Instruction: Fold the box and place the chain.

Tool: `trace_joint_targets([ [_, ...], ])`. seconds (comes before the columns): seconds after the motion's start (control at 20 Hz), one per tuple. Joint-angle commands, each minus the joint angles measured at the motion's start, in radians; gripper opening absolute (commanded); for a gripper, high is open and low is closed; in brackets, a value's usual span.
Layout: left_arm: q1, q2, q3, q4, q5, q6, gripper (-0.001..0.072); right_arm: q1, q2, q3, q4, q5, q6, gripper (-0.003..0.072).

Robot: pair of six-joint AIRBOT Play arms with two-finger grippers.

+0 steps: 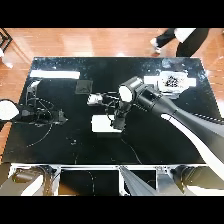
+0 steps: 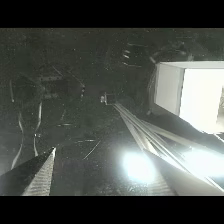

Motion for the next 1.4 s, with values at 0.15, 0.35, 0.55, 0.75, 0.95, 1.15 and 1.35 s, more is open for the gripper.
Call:
trace_joint_targets([
  [0.15,0.001,0.001,0.000,0.003,0.003,0.001,0.0647,0.017,0.040,-0.008,0.002,0.025,0.018,0.0701],
  [0.35,0.001,0.001,0.000,0.003,0.004,0.001,0.0647,0.018,0.034,-0.048,-0.006,-0.060,0.018,0.0701],
  [0.55,0.001,0.001,0.000,0.003,0.005,0.001,0.0646,0.026,0.028,-0.053,-0.031,-0.128,0.018,0.0701],
  [0.75,0.001,0.001,0.000,0.003,0.013,0.001,0.0647,0.040,0.028,-0.053,-0.061,-0.105,0.017,0.0701],
  [0.95,0.001,0.001,0.000,0.003,0.021,0.000,0.0646,0.041,0.027,-0.066,-0.060,-0.092,0.018,0.0700],
  [1.15,0.001,0.001,0.000,0.003,0.023,0.001,0.0646,0.055,0.027,-0.073,-0.060,-0.087,0.029,0.0288],
  [1.35,0.001,0.001,0.000,0.003,0.022,0.001,0.0647,0.056,0.027,-0.072,-0.058,-0.087,0.029,0.0094],
])
